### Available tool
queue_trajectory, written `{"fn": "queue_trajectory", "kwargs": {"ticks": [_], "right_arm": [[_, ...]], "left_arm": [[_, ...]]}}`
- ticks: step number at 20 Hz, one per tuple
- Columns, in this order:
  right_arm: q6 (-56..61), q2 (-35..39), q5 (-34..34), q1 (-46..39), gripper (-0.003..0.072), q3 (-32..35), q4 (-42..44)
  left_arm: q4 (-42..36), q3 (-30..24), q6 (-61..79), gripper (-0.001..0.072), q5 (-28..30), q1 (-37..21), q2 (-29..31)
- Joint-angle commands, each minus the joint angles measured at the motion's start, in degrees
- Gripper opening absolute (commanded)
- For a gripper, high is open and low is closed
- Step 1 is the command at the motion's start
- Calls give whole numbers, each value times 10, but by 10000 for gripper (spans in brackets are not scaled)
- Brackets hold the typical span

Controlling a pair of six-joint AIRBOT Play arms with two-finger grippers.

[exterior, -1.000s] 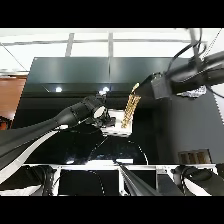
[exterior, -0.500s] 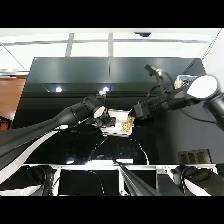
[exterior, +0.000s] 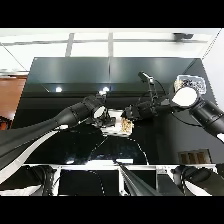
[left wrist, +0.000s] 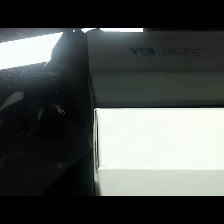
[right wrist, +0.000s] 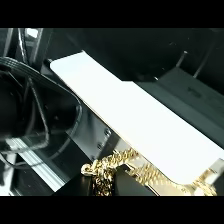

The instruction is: Fold the box and place the chain.

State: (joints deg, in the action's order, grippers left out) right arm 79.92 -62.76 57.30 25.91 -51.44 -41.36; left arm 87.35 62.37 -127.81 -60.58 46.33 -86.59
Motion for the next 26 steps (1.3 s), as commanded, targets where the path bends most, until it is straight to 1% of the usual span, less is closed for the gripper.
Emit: {"fn": "queue_trajectory", "kwargs": {"ticks": [1, 5, 9, 13, 16, 19, 20, 21, 22, 24, 26], "right_arm": [[-14, -1, 6, 2, 13, -20, 16], [-13, -1, 21, 2, 13, -64, 12], [-10, -1, 33, 2, 13, -66, 5], [24, -1, 59, 3, 14, -58, -44], [39, -2, 51, 8, 14, -37, -61], [39, -2, 19, 24, 15, -16, -61], [41, -2, 12, 27, 42, -11, -61], [43, -2, 13, 27, 237, -10, -63], [43, -1, 19, 23, 296, -10, -68], [43, 10, 47, -5, 294, -15, -87], [44, 49, 84, -60, 293, -15, -123]], "left_arm": [[0, 0, 0, 26, 0, 0, 0], [0, 0, 0, 26, 0, 0, 0], [0, 0, 0, 27, 0, 0, 0], [0, 0, 0, 26, 0, 0, 0], [0, 0, 0, 26, 0, 0, 0], [0, 0, 0, 26, 0, 0, 0], [0, 0, 0, 26, 0, 0, 0], [0, 0, 0, 26, 0, 0, 0], [0, 0, 0, 26, 0, 0, 0], [0, 0, 0, 26, 0, 0, 0], [0, 0, 0, 26, 0, 0, 0]]}}
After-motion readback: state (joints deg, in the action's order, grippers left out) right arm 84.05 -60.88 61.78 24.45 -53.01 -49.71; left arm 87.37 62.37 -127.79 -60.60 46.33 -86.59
